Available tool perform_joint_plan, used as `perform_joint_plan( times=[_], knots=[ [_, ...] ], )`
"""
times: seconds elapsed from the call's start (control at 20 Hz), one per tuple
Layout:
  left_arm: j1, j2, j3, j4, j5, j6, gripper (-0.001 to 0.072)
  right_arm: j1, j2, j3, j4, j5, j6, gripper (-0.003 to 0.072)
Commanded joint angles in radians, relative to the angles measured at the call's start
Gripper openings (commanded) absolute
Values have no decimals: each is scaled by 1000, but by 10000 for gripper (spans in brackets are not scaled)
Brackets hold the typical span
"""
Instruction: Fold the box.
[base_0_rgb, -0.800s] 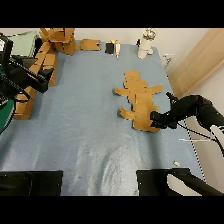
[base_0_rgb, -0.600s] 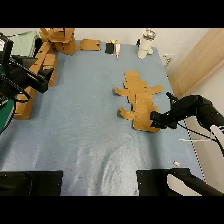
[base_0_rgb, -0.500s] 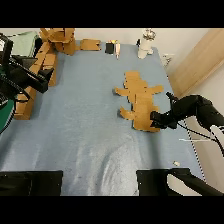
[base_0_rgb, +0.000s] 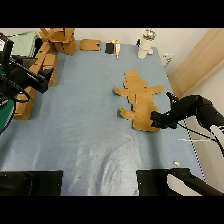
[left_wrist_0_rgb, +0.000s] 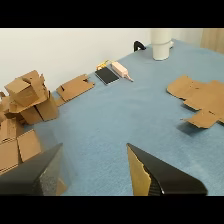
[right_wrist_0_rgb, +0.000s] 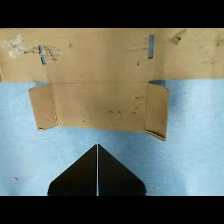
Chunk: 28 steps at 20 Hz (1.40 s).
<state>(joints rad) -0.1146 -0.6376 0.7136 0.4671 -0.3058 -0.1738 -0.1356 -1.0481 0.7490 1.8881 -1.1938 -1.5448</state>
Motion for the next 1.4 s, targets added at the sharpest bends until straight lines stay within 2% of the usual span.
perform_joint_plan(
  times=[0.0,0.35,0.45,0.5,0.6,0.65,0.75,0.85,0.95,1.05,1.2,1.35],
  knots=[
    [0,0,0,0,0,0,611,0,-3,1,3,46,0,5],
    [0,0,0,-1,-1,-1,611,0,-12,1,43,81,18,6],
    [-4,0,0,-63,3,-70,610,-5,-13,11,37,95,47,6],
    [-4,-1,0,-95,-2,-138,610,-20,-23,42,6,92,47,30],
    [-3,-2,0,-92,-38,-312,610,-76,-57,143,-76,55,62,362],
    [-3,-3,0,-77,-51,-401,610,-113,-78,204,-118,26,62,451],
    [-3,-5,0,-17,-111,-544,610,-216,-131,323,-210,-48,62,454],
    [-2,-16,0,72,-214,-672,610,-344,-196,384,-217,-113,24,454],
    [-2,-40,0,154,-330,-785,609,-463,-262,388,-106,-154,-121,452],
    [-2,-73,0,177,-412,-823,609,-548,-333,386,10,-177,-242,451],
    [-4,-110,0,158,-476,-824,610,-594,-401,386,118,-169,-357,451],
    [-4,-138,0,121,-500,-823,610,-593,-459,386,118,-151,-409,451]
  ],
)
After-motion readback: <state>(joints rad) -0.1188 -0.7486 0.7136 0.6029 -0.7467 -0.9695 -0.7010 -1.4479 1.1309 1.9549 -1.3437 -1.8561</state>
